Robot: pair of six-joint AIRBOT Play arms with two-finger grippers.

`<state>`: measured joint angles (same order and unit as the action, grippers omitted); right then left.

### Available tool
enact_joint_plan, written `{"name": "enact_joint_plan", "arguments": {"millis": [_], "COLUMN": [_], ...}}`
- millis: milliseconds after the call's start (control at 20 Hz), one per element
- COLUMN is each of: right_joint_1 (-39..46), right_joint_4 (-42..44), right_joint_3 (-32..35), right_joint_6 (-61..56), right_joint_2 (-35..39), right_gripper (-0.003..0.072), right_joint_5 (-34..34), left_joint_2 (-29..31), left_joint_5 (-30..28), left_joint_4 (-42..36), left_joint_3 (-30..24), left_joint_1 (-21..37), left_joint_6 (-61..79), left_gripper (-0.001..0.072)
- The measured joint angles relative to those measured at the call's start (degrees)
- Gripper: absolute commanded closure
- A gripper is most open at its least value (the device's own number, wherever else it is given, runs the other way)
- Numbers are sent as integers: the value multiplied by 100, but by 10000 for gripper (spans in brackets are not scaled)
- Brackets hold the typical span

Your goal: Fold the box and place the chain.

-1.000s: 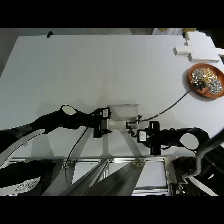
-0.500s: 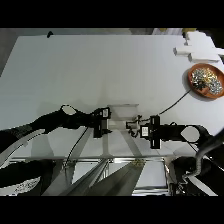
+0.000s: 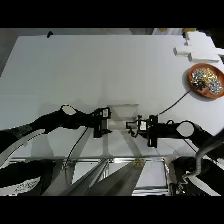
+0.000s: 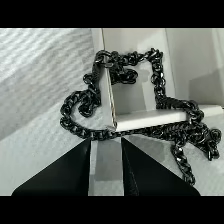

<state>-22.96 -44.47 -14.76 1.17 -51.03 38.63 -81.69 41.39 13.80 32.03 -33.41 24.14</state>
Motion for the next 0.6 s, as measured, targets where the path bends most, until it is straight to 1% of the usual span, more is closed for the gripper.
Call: {"name": "enact_joint_plan", "arguments": {"millis": [250,500,600], "right_joint_1": [-170,-372,-396], "right_joint_4": [92,-417,-463], "right_joint_3": [0,0,0], "right_joint_6": [-179,-960,-1196], "right_joint_2": [-81,-118,-120], "right_gripper": [484,483,483], "right_joint_5": [-221,-595,-671], "left_joint_2": [0,0,0], "left_joint_5": [0,2,2], "left_joint_4": [0,-2,0], "left_joint_3": [0,0,0], "left_joint_1": [0,0,0], "left_joint_6": [0,0,-2], "left_gripper": [573,573,573]}}
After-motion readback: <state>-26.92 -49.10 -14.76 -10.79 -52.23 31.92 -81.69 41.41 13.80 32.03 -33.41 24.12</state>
